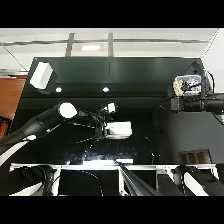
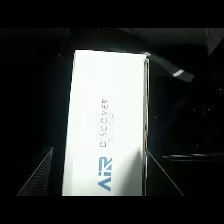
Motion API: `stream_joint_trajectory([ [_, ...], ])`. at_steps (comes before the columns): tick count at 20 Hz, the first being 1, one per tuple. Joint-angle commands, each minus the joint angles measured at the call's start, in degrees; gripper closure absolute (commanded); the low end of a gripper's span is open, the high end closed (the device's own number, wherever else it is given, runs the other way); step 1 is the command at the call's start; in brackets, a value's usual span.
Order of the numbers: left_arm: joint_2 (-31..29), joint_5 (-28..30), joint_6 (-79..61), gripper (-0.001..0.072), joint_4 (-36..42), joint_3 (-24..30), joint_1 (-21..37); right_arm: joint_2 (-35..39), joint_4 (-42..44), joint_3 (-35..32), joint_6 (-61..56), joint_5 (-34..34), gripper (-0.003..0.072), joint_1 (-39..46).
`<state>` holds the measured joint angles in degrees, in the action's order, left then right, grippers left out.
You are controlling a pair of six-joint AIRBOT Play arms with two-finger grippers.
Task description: Fold the box and place the chain.
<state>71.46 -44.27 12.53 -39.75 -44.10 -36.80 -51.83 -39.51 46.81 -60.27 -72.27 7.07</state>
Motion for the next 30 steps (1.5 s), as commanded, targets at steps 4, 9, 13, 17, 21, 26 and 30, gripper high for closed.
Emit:
stream_joint_trajectory([
  [4,4.24,-0.55,5.57,0.0004,-0.11,-1.25,-1.09,0.02,-0.2,0.02,0.04,0.46,0.0675,0.02],
  [9,4.22,-0.83,5.53,0.0004,-0.11,-1.53,-1.09,0.02,-0.2,0.02,0.07,0.52,0.0675,0.02],
  [13,4.24,-0.81,4.81,0.0004,-0.33,-1.53,-1.09,0.02,-0.17,0.02,0.04,0.52,0.0675,0.02],
  [17,4.22,-1.33,4.85,0.0004,-0.33,-1.97,-1.07,0.02,-0.17,0.02,0.02,0.52,0.0675,0.02],
  [21,4.22,-3.43,4.85,0.0004,-0.33,-3.72,-1.07,0.02,-0.17,0.02,0.04,0.5,0.0675,0.02],
  [26,4.24,-3.72,4.83,0.0004,-0.35,-3.69,-1.09,0.02,-0.17,0.0,0.02,0.52,0.0675,0.02],
  [30,4.24,-3.39,4.83,0.0004,-0.59,-3.67,-1.09,0.02,-0.17,0.02,0.04,0.5,0.0675,0.02],
])
